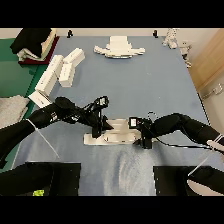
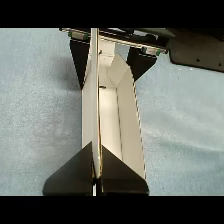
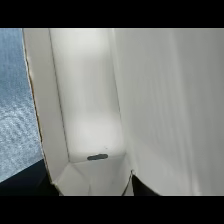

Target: Fold the box.

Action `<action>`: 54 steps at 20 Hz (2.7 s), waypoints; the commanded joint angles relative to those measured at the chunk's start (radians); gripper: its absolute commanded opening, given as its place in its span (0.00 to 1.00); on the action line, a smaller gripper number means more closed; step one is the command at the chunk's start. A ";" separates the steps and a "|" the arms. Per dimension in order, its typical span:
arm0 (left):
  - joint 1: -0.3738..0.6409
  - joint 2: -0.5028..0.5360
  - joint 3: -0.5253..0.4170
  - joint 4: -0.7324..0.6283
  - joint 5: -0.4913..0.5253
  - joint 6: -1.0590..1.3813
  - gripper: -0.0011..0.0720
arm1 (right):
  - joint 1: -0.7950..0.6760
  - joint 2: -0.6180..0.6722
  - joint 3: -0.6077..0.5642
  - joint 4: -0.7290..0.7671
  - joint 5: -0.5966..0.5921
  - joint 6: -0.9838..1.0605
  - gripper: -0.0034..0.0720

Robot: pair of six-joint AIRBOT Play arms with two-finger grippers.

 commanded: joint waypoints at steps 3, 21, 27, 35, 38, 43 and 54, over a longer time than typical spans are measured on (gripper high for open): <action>0.000 0.000 0.000 -0.018 0.002 0.000 0.04 | 0.001 0.001 0.000 0.000 0.000 0.000 0.72; 0.169 0.221 0.000 0.322 -0.238 -0.608 0.04 | 0.001 0.001 0.000 0.000 0.000 0.000 0.72; 0.053 0.296 0.000 0.214 -0.247 -1.051 0.04 | 0.001 0.001 0.000 0.000 0.000 0.000 0.72; -0.060 0.007 0.162 0.061 0.044 -1.080 0.04 | 0.001 0.001 0.000 0.000 0.000 0.000 0.72; -0.058 -0.130 0.195 0.064 0.063 -1.137 0.04 | 0.001 0.001 0.000 0.000 0.000 0.000 0.72; -0.063 -0.249 0.195 0.061 0.068 -1.178 0.04 | 0.001 0.001 0.000 0.000 0.000 0.000 0.72; -0.061 -0.207 0.206 0.056 0.048 -1.089 0.03 | 0.001 0.001 0.000 0.000 0.000 0.000 0.72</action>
